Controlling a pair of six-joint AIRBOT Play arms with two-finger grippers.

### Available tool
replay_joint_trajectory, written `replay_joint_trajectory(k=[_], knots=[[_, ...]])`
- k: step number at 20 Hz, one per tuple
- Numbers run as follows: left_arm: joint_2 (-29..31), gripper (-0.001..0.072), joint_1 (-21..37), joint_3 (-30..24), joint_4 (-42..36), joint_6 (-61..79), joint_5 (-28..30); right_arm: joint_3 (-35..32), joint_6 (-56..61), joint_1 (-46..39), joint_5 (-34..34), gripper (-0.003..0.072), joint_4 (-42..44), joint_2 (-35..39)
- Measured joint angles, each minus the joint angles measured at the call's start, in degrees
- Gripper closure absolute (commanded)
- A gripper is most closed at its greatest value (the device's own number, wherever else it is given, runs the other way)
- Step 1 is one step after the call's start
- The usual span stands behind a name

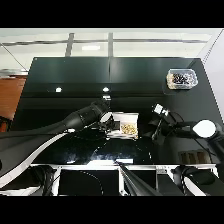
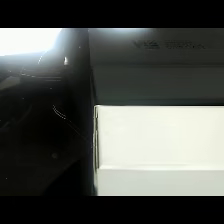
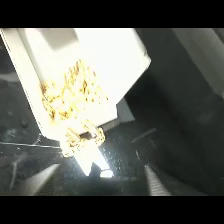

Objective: Fold the box and place the chain.

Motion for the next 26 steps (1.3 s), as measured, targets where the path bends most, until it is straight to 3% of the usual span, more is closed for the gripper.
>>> replay_joint_trajectory(k=[4,11,22,24,25,26], knots=[[-0.02,0.0678,0.00,0.00,-0.02,0.00,0.00,-4.68,-7.23,0.00,-3.34,-0.0020,3.34,-2.05],[-0.02,0.0678,0.00,0.00,0.00,0.00,-0.02,-6.38,-24.33,1.79,-5.09,-0.0019,10.12,-8.90],[-0.02,0.0677,0.00,0.00,0.00,0.00,-0.04,-6.56,-29.64,9.18,-15.10,-0.0009,11.96,-12.09],[-0.02,0.0677,0.00,0.00,0.00,0.00,-0.04,-6.56,-29.75,9.40,-15.78,0.0125,12.70,-12.39],[-0.02,0.0677,0.00,0.00,0.00,0.00,-0.04,-6.56,-29.75,9.44,-15.87,0.0154,13.09,-12.61],[-0.02,0.0677,0.00,0.00,0.00,0.00,-0.04,-6.56,-29.77,9.46,-16.06,0.0308,13.38,-12.83]])
